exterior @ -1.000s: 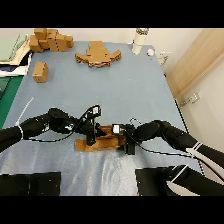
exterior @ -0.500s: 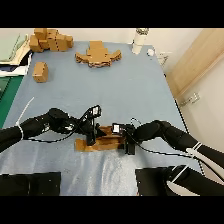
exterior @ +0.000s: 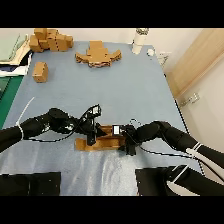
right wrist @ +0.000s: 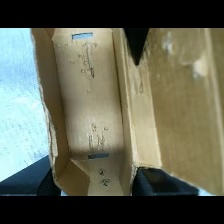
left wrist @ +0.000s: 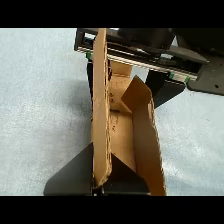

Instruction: Fold the box.

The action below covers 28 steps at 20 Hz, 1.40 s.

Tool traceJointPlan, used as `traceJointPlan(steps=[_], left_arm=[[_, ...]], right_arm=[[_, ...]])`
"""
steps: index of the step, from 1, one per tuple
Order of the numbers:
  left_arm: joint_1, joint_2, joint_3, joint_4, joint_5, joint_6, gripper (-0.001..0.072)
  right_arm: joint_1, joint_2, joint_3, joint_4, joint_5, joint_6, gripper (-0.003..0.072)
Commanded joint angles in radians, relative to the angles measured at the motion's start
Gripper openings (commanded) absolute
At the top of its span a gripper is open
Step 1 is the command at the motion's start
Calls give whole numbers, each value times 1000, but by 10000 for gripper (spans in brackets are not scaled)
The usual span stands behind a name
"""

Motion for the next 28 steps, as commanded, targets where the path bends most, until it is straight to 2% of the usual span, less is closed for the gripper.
traceJointPlan(steps=[1,5,6,21,22,23,24,25,28], left_arm=[[0,1,0,3,-4,0,11],[0,0,0,3,-4,0,11],[0,1,0,3,-4,0,11],[2,1,0,0,6,-5,15],[7,1,0,0,8,-28,145],[12,4,0,0,32,-79,442],[17,10,0,2,56,-166,591],[27,22,0,18,66,-245,628],[62,85,0,158,64,-386,627]], right_arm=[[0,1,0,2,-1,5,549],[0,1,0,2,0,5,538],[0,0,0,2,0,5,502],[0,-1,0,1,-2,4,505],[0,-1,0,1,-2,4,505],[0,-1,0,1,-2,4,505],[0,-1,0,1,-2,4,505],[0,-1,0,1,-2,4,505],[0,-1,0,1,-1,4,505]])
